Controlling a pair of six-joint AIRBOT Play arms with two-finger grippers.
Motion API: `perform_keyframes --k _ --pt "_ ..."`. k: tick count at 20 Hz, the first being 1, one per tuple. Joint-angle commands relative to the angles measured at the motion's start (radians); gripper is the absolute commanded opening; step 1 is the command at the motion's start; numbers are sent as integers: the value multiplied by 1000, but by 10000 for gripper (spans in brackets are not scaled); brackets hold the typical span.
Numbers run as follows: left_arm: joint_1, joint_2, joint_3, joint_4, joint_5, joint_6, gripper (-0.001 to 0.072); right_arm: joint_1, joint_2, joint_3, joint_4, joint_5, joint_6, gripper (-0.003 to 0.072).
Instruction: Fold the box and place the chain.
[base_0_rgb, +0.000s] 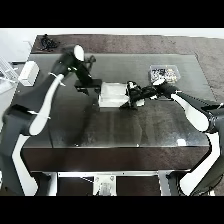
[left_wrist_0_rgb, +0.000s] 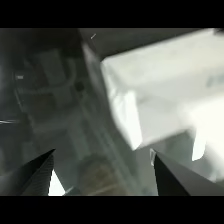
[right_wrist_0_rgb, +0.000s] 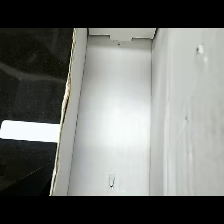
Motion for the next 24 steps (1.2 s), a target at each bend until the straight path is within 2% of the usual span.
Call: perform_keyframes --k 1,3,4,7,8,12,15,18,20,24 --pt "98 50 -50 -229 40 409 707 0 1 0 0 0 0 570" --pt "162 49 -99 -442 105 709 707 0 1 0 0 0 0 570" --pt "187 48 -124 -470 122 835 707 0 1 0 0 0 0 570" --pt "211 45 -190 -462 161 913 707 0 1 0 0 0 0 570" --pt "211 45 -214 -455 208 976 708 0 1 0 0 0 0 570" --pt "212 45 -380 -536 379 1583 708 0 1 0 0 0 0 570" --pt "212 45 -472 -533 451 1659 708 0 1 0 0 0 0 570" --pt "212 43 -499 -561 458 1678 708 0 1 0 0 0 0 570" --pt "212 39 -500 -646 373 1862 720 0 1 0 0 0 0 570" --pt "212 8 -500 -660 313 1958 720 0 1 0 0 0 0 570"
